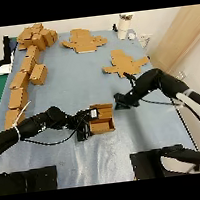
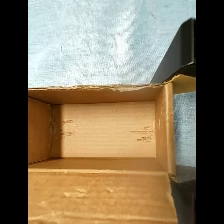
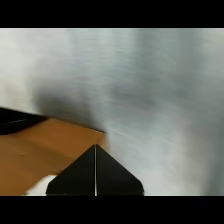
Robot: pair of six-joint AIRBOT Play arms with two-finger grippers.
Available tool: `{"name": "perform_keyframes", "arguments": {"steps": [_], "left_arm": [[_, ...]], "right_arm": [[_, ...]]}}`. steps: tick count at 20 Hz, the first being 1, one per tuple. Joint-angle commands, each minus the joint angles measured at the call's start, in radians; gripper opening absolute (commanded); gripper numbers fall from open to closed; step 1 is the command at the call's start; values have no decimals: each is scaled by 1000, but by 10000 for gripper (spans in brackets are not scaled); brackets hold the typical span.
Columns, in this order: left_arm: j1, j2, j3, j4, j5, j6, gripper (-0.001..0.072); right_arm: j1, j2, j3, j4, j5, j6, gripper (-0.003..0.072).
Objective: Fold the box.
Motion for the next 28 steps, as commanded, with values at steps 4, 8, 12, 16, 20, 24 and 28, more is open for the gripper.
{"name": "perform_keyframes", "arguments": {"steps": [4, 8, 12, 16, 20, 24, 28], "left_arm": [[0, 0, 1, 0, 0, 0, 470], [0, 0, 1, 0, 1, 0, 469], [0, 0, 1, 0, -2, 0, 469], [0, 0, 1, 0, 0, 0, 469], [0, 0, 1, 0, 0, 0, 469], [0, 0, 1, 0, 0, 0, 470], [0, 0, 1, 0, 0, 0, 469]], "right_arm": [[-33, -206, 62, 454, -166, -582, 3], [90, -91, -26, 362, -153, -645, 3], [216, 164, -207, 198, 89, -647, 3], [397, 411, -345, -19, 359, -647, 3], [591, 562, -416, -335, 567, -648, 5], [690, 562, -421, -544, 632, -676, 464], [693, 513, -420, -475, 650, -743, 464]]}}
